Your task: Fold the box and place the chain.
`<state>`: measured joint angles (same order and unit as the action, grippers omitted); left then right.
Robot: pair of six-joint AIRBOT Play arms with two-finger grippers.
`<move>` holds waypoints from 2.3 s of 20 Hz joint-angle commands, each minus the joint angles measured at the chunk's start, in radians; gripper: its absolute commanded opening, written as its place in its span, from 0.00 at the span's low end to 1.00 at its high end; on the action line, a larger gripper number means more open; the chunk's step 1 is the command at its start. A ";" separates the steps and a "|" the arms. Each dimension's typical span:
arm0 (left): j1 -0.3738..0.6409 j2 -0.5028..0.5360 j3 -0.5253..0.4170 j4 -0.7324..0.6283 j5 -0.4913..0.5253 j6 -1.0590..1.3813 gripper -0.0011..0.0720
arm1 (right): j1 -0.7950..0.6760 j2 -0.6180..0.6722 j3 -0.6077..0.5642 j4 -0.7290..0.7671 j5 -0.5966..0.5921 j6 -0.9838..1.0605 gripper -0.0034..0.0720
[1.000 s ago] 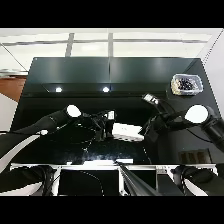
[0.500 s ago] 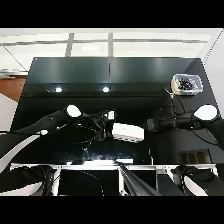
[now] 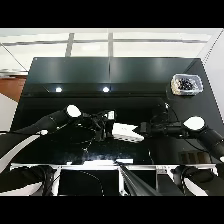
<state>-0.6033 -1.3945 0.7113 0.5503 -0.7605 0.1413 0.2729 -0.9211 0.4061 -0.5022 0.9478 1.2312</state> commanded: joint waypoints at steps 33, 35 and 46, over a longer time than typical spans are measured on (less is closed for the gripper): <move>-0.118 0.031 0.293 0.192 -0.065 -0.359 1.00 | -0.341 0.042 0.292 -0.188 0.159 -0.053 0.08; -0.162 -0.014 0.311 0.192 -0.055 -0.360 1.00 | -0.341 0.042 0.292 -0.190 0.158 -0.053 0.08; -0.193 -0.070 0.309 0.193 -0.069 -0.360 0.99 | -0.341 0.041 0.292 -0.191 0.153 -0.062 0.08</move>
<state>-0.7933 -1.4574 1.0183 0.7433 -0.8223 -0.2173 -0.0685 -0.8803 0.6971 -0.6926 1.1023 1.1721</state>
